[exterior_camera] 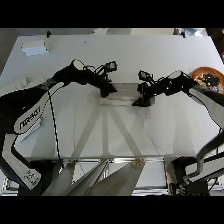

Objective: Fold the box and place the chain.

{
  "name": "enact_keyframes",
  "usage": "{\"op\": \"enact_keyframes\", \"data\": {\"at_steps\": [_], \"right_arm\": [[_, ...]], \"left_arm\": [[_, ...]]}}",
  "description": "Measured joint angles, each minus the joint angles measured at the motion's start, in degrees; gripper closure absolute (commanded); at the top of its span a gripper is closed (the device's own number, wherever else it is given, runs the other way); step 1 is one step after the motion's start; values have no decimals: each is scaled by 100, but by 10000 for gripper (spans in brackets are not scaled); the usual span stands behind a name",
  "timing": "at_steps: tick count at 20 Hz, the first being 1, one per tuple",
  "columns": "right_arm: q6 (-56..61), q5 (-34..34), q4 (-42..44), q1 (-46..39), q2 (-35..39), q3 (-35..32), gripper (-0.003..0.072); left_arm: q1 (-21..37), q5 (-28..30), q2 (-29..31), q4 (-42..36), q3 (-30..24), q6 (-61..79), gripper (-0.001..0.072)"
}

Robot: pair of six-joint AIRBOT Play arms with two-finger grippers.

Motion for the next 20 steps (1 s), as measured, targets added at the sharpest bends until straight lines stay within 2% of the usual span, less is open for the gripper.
{"op": "enact_keyframes", "data": {"at_steps": [20], "right_arm": [[186, -256, 37, -9, 37, -302, -5]], "left_arm": [[0, -4, 0, 11, 0, 2, 697]]}}
